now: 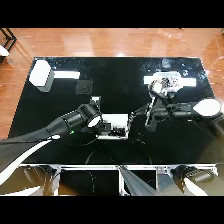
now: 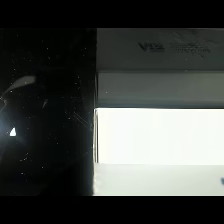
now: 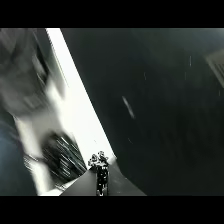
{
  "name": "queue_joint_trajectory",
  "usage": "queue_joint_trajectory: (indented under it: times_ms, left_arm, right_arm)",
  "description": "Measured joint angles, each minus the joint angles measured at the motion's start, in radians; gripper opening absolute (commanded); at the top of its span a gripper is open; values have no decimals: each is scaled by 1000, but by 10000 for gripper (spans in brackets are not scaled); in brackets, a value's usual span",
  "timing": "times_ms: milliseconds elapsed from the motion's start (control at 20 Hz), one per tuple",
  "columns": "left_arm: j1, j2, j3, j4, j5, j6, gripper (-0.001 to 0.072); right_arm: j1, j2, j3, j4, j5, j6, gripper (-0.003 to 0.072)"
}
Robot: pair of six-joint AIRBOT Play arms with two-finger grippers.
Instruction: Fold the box and place the chain.
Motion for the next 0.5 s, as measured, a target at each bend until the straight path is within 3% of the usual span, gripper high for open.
queue_joint_trajectory:
  times_ms: [250, 500]
  left_arm:
    - [0, 0, 0, 0, -1, 0, 21]
    - [0, 0, 0, 0, -2, 0, 21]
  right_arm:
    - [-10, 37, 114, 52, 151, 105, 20]
    - [-8, 43, 147, 124, 188, 144, 21]
